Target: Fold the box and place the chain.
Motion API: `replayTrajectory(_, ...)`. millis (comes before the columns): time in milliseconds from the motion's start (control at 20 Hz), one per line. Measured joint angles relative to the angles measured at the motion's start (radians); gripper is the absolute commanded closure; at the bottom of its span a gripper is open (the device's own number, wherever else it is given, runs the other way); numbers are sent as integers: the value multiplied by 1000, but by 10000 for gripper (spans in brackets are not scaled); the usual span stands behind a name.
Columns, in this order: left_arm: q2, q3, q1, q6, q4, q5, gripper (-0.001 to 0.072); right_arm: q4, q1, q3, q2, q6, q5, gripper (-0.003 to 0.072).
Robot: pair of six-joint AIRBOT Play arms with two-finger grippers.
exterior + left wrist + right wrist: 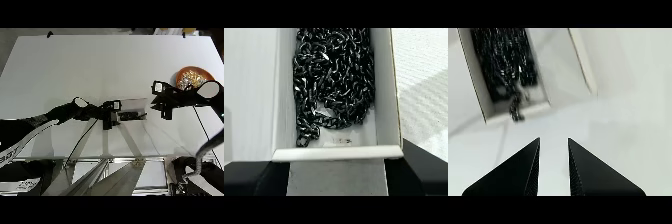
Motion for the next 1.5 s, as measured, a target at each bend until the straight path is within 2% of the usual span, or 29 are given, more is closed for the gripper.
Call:
replayTrajectory(300, 0, 0, 0, 0, 0, 0, 501, -66, -8, -43, -66, -143, -13, 491)
replayTrajectory(550, 0, 0, 0, 0, 0, 0, 501, -13, 24, -50, -122, -284, -42, 492)
replayTrajectory(950, 0, 0, 0, 0, 0, 0, 501, 77, 48, -52, -167, -362, -87, 496)
replayTrajectory(1100, 0, 0, 0, 1, 1, -1, 501, 99, 49, -52, -169, -372, -70, 568)
replayTrajectory(1150, 0, 0, 0, 0, 1, -1, 501, 103, 49, -52, -169, -373, -60, 660)
replayTrajectory(1200, 0, 0, 0, 0, 1, -1, 501, 102, 49, -52, -169, -374, -46, 676)
replayTrajectory(1450, 0, 0, 0, 0, 0, 0, 501, 64, 50, -52, -156, -334, -11, 668)
replayTrajectory(1500, 0, 0, 0, 0, 0, 0, 501, 58, 50, -51, -153, -326, -6, 589)
